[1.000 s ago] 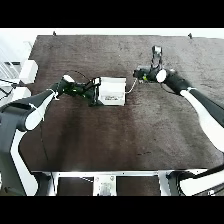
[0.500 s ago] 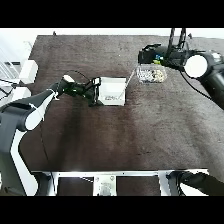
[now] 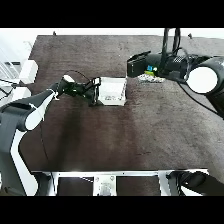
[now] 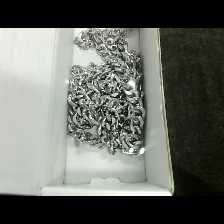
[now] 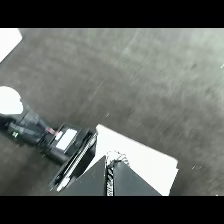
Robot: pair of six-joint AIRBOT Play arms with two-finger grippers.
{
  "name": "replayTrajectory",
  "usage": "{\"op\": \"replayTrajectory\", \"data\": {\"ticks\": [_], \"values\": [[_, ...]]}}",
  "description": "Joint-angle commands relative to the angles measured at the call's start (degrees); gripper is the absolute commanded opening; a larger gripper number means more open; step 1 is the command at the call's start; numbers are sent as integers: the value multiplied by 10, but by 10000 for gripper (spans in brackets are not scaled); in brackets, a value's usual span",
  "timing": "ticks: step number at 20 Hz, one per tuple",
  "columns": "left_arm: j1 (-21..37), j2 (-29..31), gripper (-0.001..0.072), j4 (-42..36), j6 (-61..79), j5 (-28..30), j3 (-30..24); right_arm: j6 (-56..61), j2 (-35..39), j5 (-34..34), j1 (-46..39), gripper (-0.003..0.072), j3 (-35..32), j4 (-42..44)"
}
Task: Fold the box and place the chain.
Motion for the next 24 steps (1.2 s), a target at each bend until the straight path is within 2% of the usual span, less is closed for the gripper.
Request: {"op": "replayTrajectory", "data": {"ticks": [1,3,8,14,24], "values": [[0,0,170,0,0,0,0,29,2,-37,15,7,-37,-2],[0,0,169,0,0,0,0,28,2,-80,15,8,-52,-2],[0,0,170,0,0,0,0,2,2,-253,24,7,-51,0],[0,0,169,0,0,0,0,-20,1,-367,26,7,-37,-2],[0,0,169,0,0,0,0,-37,-72,-364,-3,8,-40,-2]]}}
